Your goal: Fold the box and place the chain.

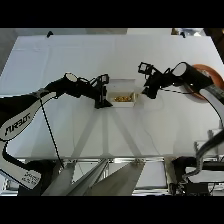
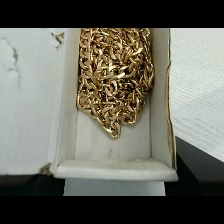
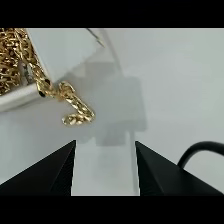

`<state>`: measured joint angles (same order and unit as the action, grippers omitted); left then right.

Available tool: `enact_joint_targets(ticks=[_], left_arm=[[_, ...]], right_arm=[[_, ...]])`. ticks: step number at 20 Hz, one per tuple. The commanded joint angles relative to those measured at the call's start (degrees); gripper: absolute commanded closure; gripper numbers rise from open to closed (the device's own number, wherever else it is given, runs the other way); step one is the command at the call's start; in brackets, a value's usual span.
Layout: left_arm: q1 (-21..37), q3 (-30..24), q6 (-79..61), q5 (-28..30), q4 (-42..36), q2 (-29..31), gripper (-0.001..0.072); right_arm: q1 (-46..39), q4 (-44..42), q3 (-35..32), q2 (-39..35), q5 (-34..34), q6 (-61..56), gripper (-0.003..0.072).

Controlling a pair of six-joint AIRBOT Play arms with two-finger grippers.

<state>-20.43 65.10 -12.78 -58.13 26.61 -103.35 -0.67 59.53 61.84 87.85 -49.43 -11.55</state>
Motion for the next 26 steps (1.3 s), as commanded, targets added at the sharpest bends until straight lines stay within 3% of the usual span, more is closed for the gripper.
enact_joint_targets(ticks=[1, 7, 9, 11, 17, 26], left_arm=[[-0.02, 0.02, -0.02, 0.02, 0.00, -0.02, 0.0451], [-0.02, 0.02, -0.02, 0.02, 0.00, -0.02, 0.0451], [-0.02, 0.02, -0.02, 0.02, 0.00, -0.02, 0.0451], [-0.02, 0.02, 0.00, 0.02, 0.00, -0.02, 0.0451], [-0.02, 0.02, -0.02, 0.02, 0.00, -0.02, 0.0451], [-0.04, 0.02, -0.02, 0.00, 0.00, -0.02, 0.0451]], right_arm=[[2.80, -1.40, 0.04, 4.09, 2.91, 4.35, 0.0253], [4.52, -0.72, 0.04, 6.62, 5.51, -0.68, 0.0284], [4.52, 1.60, 0.04, 6.93, 5.35, -2.54, 0.0438], [4.52, 4.39, 0.04, 6.91, 5.29, -5.44, 0.0665], [4.52, 5.14, 0.04, 3.80, 4.07, -9.16, 0.0675], [4.74, 4.48, 0.04, -11.02, 0.26, -12.48, 0.0675]])
